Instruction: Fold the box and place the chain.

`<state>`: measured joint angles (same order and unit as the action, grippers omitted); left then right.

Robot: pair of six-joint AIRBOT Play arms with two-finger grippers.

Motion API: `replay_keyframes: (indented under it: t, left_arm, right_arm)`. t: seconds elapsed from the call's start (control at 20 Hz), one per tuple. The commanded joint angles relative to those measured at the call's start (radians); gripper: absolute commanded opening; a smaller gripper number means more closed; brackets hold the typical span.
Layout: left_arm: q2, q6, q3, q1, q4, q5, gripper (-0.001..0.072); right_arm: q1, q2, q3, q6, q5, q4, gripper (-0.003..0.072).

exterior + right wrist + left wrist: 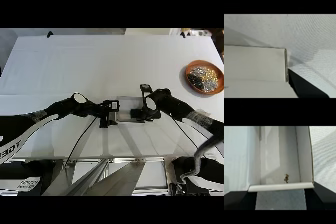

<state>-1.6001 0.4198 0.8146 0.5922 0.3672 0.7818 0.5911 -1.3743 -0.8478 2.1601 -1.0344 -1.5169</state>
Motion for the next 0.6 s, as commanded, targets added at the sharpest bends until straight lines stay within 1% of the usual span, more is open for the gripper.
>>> replay_keyframes:
  t: [0.0,0.05,0.1,0.15,0.2,0.25,0.3,0.55]
  left_arm:
    - [0.000,-0.001,0.000,0.000,0.000,0.000,0.0205]
    - [0.000,-0.001,0.000,0.000,0.000,0.000,0.0205]
    - [0.000,-0.001,0.000,0.000,0.000,0.000,0.0205]
    - [0.000,-0.001,0.000,0.000,0.000,0.000,0.0205]
    - [0.000,-0.001,0.000,0.000,0.000,0.000,0.0205]
    - [0.000,-0.001,0.000,0.000,0.000,0.000,0.0205]
    - [0.000,-0.001,0.000,0.000,0.000,0.000,0.0205]
    - [0.000,-0.001,0.000,0.000,0.000,0.000,0.0205]
  right_arm:
    - [0.000,-0.008,0.000,0.016,-0.013,-0.016,0.0210]
    - [0.000,-0.008,0.000,0.016,-0.013,-0.022,0.0178]
    - [0.000,-0.008,0.000,0.016,-0.012,-0.025,0.0175]
    - [0.000,-0.008,0.000,0.016,-0.012,-0.027,0.0151]
    - [0.000,-0.008,0.000,0.016,-0.013,-0.028,0.0103]
    - [0.000,-0.008,0.000,0.016,-0.012,-0.028,0.0034]
    - [0.000,-0.008,0.000,0.015,-0.013,-0.028,0.0017]
    - [0.000,-0.008,0.000,0.014,-0.013,-0.028,0.0018]
